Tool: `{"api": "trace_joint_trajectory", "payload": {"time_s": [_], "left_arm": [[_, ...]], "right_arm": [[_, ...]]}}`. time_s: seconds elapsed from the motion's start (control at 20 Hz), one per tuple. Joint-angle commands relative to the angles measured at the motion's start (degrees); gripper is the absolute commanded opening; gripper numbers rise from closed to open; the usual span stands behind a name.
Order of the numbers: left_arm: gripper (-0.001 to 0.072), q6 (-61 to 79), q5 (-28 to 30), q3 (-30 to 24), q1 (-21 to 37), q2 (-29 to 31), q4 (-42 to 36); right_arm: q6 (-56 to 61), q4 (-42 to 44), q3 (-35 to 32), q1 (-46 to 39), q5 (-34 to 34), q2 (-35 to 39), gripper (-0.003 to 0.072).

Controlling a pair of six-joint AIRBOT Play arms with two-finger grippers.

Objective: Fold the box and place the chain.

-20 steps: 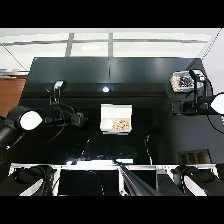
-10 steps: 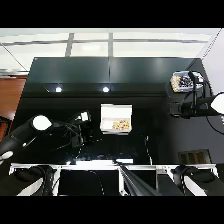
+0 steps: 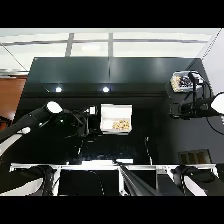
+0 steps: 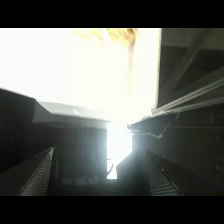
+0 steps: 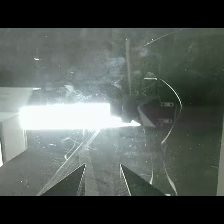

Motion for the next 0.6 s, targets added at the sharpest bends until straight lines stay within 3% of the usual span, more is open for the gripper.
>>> {"api": "trace_joint_trajectory", "payload": {"time_s": [0.0, 0.55], "left_arm": [[0.0719, 1.68, -0.66, 1.92, 0.09, -1.99, -3.21], [0.0714, 3.93, -0.11, 2.05, -3.58, -2.16, -5.7]], "right_arm": [[0.0, -0.02, 0.0, 0.07, 0.07, 0.04, 0.0252], [-0.02, -0.04, 0.0, 0.07, -0.52, 0.04, 0.0252]]}}
